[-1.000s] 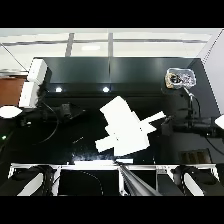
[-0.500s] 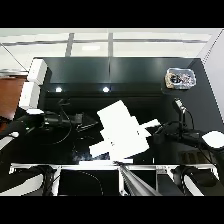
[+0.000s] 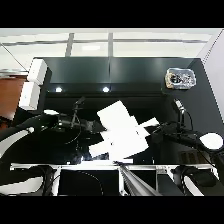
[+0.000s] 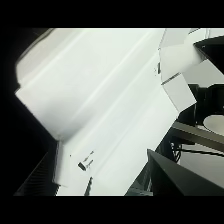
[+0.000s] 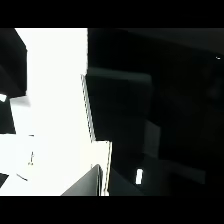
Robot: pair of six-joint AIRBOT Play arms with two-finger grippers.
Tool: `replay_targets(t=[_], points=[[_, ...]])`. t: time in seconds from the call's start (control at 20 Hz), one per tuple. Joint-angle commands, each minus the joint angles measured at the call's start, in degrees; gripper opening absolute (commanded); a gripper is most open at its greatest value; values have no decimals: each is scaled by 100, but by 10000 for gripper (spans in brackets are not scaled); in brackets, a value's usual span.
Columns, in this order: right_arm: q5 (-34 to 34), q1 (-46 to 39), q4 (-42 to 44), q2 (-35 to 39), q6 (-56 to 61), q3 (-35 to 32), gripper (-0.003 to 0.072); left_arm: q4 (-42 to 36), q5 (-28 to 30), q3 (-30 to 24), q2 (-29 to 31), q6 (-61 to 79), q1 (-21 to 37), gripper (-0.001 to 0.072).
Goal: Fold the box and place the chain.
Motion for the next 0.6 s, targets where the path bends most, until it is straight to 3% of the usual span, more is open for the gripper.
replay_targets(t=[0.0, 0.3, 0.5, 0.55], points=[[-15, 11, 2, 4, 98, -2, 50, -98, -175, 363, -369, 361, -221, 692], [-15, 11, 0, 4, 114, -2, 50, -81, -1458, 837, -1014, 1222, -378, 692], [-17, 11, 0, 4, 114, 0, 50, -55, -1349, 846, -1204, 1390, -389, 679], [-15, 11, 0, 4, 114, -2, 50, -59, -1246, 850, -1204, 1390, -385, 618]])
